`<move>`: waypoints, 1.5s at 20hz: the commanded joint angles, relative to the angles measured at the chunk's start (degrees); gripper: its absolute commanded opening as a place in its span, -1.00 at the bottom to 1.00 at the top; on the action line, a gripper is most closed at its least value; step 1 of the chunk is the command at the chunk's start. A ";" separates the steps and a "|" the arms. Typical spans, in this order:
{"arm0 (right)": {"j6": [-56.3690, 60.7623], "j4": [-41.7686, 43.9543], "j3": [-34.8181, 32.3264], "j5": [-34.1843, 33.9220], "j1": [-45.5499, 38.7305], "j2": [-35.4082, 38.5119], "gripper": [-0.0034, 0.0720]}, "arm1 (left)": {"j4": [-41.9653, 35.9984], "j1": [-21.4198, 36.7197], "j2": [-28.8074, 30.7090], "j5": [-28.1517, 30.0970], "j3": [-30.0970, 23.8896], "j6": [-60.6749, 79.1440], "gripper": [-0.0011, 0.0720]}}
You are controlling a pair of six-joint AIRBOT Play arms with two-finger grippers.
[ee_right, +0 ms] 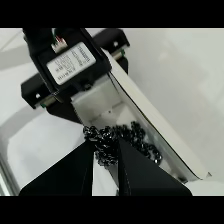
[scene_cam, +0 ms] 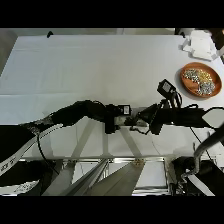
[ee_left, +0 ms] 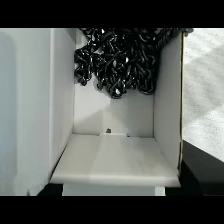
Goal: Fold the box and place the chain.
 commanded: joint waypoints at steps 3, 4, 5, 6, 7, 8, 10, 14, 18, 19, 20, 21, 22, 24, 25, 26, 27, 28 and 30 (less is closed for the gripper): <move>3.78 -1.22 -5.33 -4.81 0.02 -4.09 -0.89 | 0.02 0.02 0.02 0.00 0.00 0.02 -0.05; 4.00 -1.14 -6.36 -5.44 0.02 -4.85 -0.89 | 0.02 0.02 0.02 -0.02 0.00 0.02 -0.05; 4.09 -1.09 -6.99 -6.08 0.02 -5.53 -0.89 | 0.04 0.02 0.02 0.02 0.00 0.02 -0.05; 4.13 -0.92 -7.41 -7.04 0.02 -6.12 -0.89 | 0.02 0.02 0.02 0.00 0.00 0.02 -0.05; 4.83 -0.55 -7.61 -8.48 0.02 -6.64 -0.82 | 0.02 0.02 0.02 0.00 0.00 0.02 -0.05; 7.26 -0.55 -7.61 -10.32 0.02 -7.08 -0.64 | 0.04 0.02 0.02 0.00 0.00 0.02 -0.05; 10.40 -0.61 -7.61 -13.62 0.02 -7.41 -0.39 | 0.02 0.02 0.02 0.00 0.00 0.02 -0.05; 14.27 -0.63 -7.56 -15.32 0.02 -7.23 -0.39 | 0.02 0.02 0.02 0.00 0.00 0.02 -0.05; 21.79 -6.03 -6.82 -11.85 -0.24 -3.85 -0.39 | 0.02 0.02 0.02 0.02 0.00 0.02 -0.05; 28.09 -10.69 -6.27 -10.86 -0.87 -2.12 -0.39 | 0.04 0.02 0.02 0.00 0.00 0.02 -0.05; 33.81 -15.65 -5.97 -9.97 -1.81 -0.37 -0.39 | 0.02 0.02 0.02 0.00 0.00 0.02 -0.05; 39.15 -21.57 -5.90 -8.79 -3.15 1.75 -0.39 | 0.04 0.02 0.02 0.00 0.00 0.04 -0.05; 42.77 -27.08 -5.90 -6.97 -4.59 3.56 -0.39 | 0.02 0.02 0.02 0.02 0.00 0.02 -0.05; 44.19 -36.41 -5.90 -1.18 -7.69 5.97 -0.39 | 0.02 0.02 0.02 0.02 0.00 0.02 -0.05; 43.41 -38.99 -5.92 1.25 -8.72 6.05 -0.39 | 0.02 0.02 0.02 0.00 0.00 0.02 -0.05; 41.00 -39.65 -6.05 2.82 -9.22 5.99 -0.39 | 0.02 0.02 0.02 0.00 0.00 0.02 -0.05; 38.14 -39.28 -6.45 3.13 -9.18 5.90 -0.39 | 0.02 0.02 0.02 0.00 0.00 0.02 -0.05; 35.01 -37.44 -7.10 2.69 -9.18 5.62 -0.39 | 0.02 0.02 0.02 0.00 0.00 0.02 -0.05; 28.33 -35.78 -8.66 -0.33 -9.18 4.15 -0.32 | 0.04 0.02 0.02 0.00 0.00 0.02 -0.05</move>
